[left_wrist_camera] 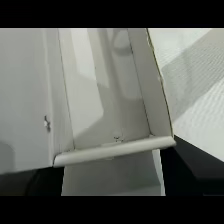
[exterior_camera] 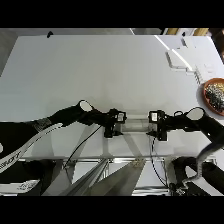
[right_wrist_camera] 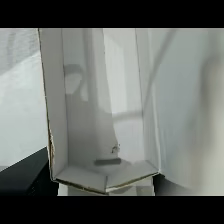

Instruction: Fold the box and place the chain.

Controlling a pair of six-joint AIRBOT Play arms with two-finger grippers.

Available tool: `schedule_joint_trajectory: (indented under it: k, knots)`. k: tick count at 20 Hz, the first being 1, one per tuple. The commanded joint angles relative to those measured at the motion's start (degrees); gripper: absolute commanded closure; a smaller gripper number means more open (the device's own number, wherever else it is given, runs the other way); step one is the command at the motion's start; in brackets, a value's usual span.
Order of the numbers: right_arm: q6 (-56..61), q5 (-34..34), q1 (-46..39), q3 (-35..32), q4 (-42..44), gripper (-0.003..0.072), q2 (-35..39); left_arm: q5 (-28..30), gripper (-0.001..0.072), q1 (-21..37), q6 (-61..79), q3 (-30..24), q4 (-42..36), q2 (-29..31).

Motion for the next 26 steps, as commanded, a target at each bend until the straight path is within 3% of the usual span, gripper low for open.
schedule_joint_trajectory:
  k: [1, 9, 12, 16, 19, 24, 25, 26]
  knots:
    - [4.55, 2.80, -0.02, 0.00, -6.69, 0.0143, 5.14, 0.50, 0.0576, 0.07, -0.07, -0.02, 0.02, 0.00]
    - [14.88, 5.62, -0.02, 0.00, -15.96, 0.0155, 11.58, 0.50, 0.0576, 0.07, -0.07, -0.02, 0.02, 0.00]
    - [14.88, 6.73, -0.02, 0.02, -17.97, 0.0287, 12.81, 0.52, 0.0576, 0.07, -0.07, -0.02, 0.02, 0.00]
    - [15.91, 6.69, -0.35, 0.02, -18.01, 0.0287, 13.73, 0.50, 0.0576, 0.07, -0.07, -0.02, 0.04, 0.00]
    - [15.93, 6.71, -3.76, 0.02, -16.24, 0.0285, 15.23, 0.50, 0.0576, 0.07, -0.07, -0.02, 0.02, 0.00]
    - [15.63, 8.13, -5.14, 0.02, -3.15, 0.0289, 16.39, 0.50, 0.0576, 0.07, -0.07, -0.02, 0.02, 0.00]
    - [15.65, 9.07, -5.14, 0.02, -3.17, 0.0304, 16.39, 0.50, 0.0576, 0.07, -0.07, -0.02, 0.02, 0.00]
    - [15.63, 10.01, -5.14, 0.02, -3.13, 0.0373, 16.39, 0.50, 0.0576, 0.07, -0.07, -0.02, 0.02, 0.00]
